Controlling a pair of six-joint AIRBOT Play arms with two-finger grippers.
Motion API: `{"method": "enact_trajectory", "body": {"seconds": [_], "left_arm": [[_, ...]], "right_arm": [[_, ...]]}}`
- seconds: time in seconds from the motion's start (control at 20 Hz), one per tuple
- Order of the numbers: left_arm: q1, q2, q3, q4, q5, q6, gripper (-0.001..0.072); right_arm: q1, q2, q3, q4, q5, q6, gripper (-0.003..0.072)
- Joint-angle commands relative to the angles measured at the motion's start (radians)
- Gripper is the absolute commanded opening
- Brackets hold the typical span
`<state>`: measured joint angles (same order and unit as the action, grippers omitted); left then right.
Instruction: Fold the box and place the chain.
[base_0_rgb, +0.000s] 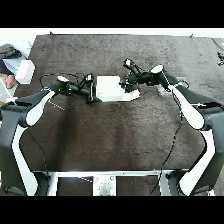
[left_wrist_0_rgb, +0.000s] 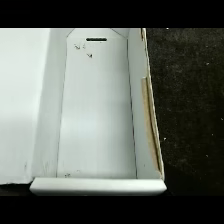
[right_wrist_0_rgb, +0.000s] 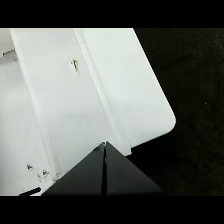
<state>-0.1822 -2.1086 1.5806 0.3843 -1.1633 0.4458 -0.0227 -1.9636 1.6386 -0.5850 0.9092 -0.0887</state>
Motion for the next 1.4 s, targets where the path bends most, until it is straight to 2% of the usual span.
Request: {"method": "enact_trajectory", "body": {"seconds": [0.0,0.1,0.15,0.2,0.25,0.35,0.45,0.7,0.8,1.0,1.05,1.1,1.2,1.25,1.3,1.35], "left_arm": [[0.000,0.000,0.000,0.000,0.000,0.000,0.0407],[0.000,0.000,0.000,0.000,0.000,0.000,0.0407],[0.000,0.000,0.000,0.000,0.000,0.000,0.0407],[0.000,0.000,0.000,0.000,0.000,0.000,0.0407],[0.000,0.000,0.000,0.000,0.000,0.000,0.0407],[0.000,0.000,0.000,0.000,0.000,0.000,0.0406],[0.000,0.000,0.000,0.000,0.000,0.000,0.0406],[0.000,0.000,0.000,0.000,0.000,0.000,0.0407],[0.000,0.000,0.000,0.000,0.000,0.000,0.0407],[0.000,0.000,0.000,0.000,0.000,0.000,0.0407],[0.000,0.000,0.000,0.000,0.000,0.000,0.0407],[0.000,0.000,0.000,0.000,0.000,0.000,0.0407],[0.000,0.000,0.000,0.000,0.000,0.000,0.0407],[0.000,0.000,0.000,0.000,0.000,0.000,0.0406],[0.000,0.000,0.000,0.000,0.000,0.000,0.0407],[0.000,0.000,0.000,0.000,0.000,0.000,0.0407]], "right_arm": [[-0.018,0.075,0.000,-0.022,0.033,0.010,-0.0016],[-0.034,0.128,0.000,-0.110,0.102,0.041,-0.0014],[-0.035,0.144,0.000,-0.155,0.147,0.041,0.0131],[-0.032,0.151,0.000,-0.212,0.198,0.037,0.0374],[-0.025,0.150,0.000,-0.270,0.224,0.037,0.0407],[-0.007,0.142,-0.001,-0.390,0.237,0.037,0.0409],[0.007,0.138,-0.017,-0.404,0.217,0.015,0.0593],[0.045,0.138,-0.069,-0.404,0.140,-0.032,0.0582],[0.056,0.137,-0.092,-0.403,0.122,-0.031,0.0488],[0.059,0.120,-0.098,-0.383,0.111,-0.031,0.0486],[0.063,0.113,-0.098,-0.384,0.105,-0.031,0.0456],[0.066,0.107,-0.098,-0.383,0.103,-0.031,0.0373],[0.080,0.101,-0.099,-0.373,0.102,-0.030,0.0370],[0.088,0.100,-0.099,-0.369,0.094,-0.031,0.0307],[0.095,0.099,-0.099,-0.369,0.084,-0.031,0.0208],[0.099,0.099,-0.099,-0.369,0.068,-0.030,0.0209]]}}
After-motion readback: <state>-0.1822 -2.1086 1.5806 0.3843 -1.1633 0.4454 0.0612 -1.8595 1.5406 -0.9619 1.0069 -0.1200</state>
